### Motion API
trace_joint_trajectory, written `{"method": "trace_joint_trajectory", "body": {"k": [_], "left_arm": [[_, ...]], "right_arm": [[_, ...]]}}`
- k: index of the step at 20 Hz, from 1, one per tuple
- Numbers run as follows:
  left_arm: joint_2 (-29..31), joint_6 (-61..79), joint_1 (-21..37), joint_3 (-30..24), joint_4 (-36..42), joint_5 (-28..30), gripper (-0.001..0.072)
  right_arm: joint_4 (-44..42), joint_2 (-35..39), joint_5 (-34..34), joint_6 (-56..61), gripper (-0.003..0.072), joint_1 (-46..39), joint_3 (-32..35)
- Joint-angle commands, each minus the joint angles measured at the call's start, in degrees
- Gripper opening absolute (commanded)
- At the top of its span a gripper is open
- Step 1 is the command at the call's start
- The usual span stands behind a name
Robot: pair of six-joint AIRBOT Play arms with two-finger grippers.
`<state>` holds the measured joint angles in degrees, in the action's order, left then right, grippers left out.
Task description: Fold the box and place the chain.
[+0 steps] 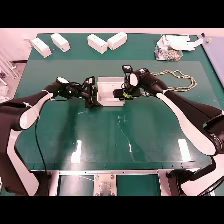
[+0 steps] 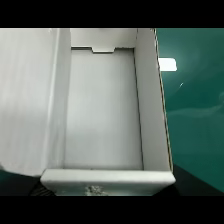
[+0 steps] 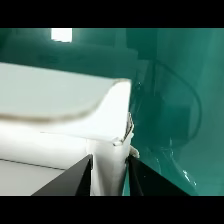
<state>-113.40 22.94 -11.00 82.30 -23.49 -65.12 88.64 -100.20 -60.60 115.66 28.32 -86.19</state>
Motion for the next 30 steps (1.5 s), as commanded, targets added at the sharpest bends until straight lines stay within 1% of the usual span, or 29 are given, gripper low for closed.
{"method": "trace_joint_trajectory", "body": {"k": [1,2,3,5,6,7,8,9,10,11,13,14,15,16,17,18,19,22,26,28,30], "left_arm": [[0.00,0.02,0.00,0.04,-0.02,-0.02,0.0513],[0.02,0.02,0.00,0.04,-0.02,-0.04,0.0513],[0.02,0.02,0.00,0.04,0.00,-0.02,0.0513],[0.02,0.02,0.00,0.04,0.00,-0.02,0.0513],[0.02,0.02,0.00,0.04,0.00,-0.02,0.0513],[0.00,0.02,0.00,0.04,-0.02,-0.02,0.0513],[0.02,0.02,0.00,0.04,0.00,-0.02,0.0513],[0.00,0.02,0.00,0.04,0.00,-0.02,0.0514],[0.02,0.02,0.00,0.04,0.00,-0.02,0.0513],[0.02,0.02,0.00,0.04,-0.02,-0.02,0.0513],[0.00,0.02,0.00,0.04,0.00,-0.02,0.0513],[0.00,0.02,0.00,0.04,0.00,-0.02,0.0513],[0.02,0.02,0.00,0.07,0.00,-0.02,0.0513],[0.02,0.02,0.00,0.04,0.00,-0.02,0.0513],[0.02,0.02,0.00,0.04,0.00,-0.02,0.0513],[0.00,0.02,0.00,0.04,0.00,0.00,0.0513],[0.02,0.02,0.00,0.04,0.00,-0.02,0.0513],[0.00,0.02,0.00,0.04,-0.02,0.00,0.0514],[0.00,0.02,0.00,0.04,-0.02,0.00,0.0513],[0.00,0.02,0.00,0.04,-0.02,0.00,0.0513],[0.02,0.02,0.00,0.04,-0.02,0.00,0.0513]], "right_arm": [[-0.07,-0.66,0.79,1.01,0.0260,0.15,-0.07],[-0.09,-0.87,0.76,1.36,0.0250,0.15,-0.07],[-0.07,-1.01,0.76,1.40,0.0209,0.15,-0.07],[-0.09,-1.09,0.79,1.40,0.0208,0.17,-0.07],[-0.09,-1.14,0.79,1.38,0.0175,0.17,-0.07],[-0.09,-1.20,0.79,1.38,0.0160,0.17,-0.07],[-0.09,-1.27,0.79,1.38,0.0159,0.17,-0.07],[-0.07,-1.27,0.76,1.33,0.0138,0.17,-0.07],[-0.07,-1.31,0.76,1.33,0.0136,0.17,-0.07],[-0.04,-1.31,0.76,1.36,0.0086,0.22,-0.07],[-0.07,-1.31,0.76,1.36,0.0043,0.22,-0.09],[-0.07,-1.31,0.76,1.36,0.0042,0.22,-0.09],[-0.07,-1.29,0.74,1.36,0.0017,0.22,-0.09],[-0.07,-1.29,0.74,1.36,0.0020,0.22,-0.09],[-0.07,-1.27,0.74,1.33,0.0157,0.22,-0.09],[-0.04,-1.18,0.74,1.33,0.0345,0.17,-0.09],[0.00,-1.07,0.74,1.33,0.0438,0.13,-0.09],[2.56,0.31,0.74,1.33,0.0457,0.11,-0.20],[5.49,3.93,0.72,1.03,0.0454,0.09,-0.61],[6.54,5.88,0.68,-1.36,0.0452,0.09,-0.92],[9.03,7.63,-0.48,-6.71,0.0453,0.09,-0.92]]}}
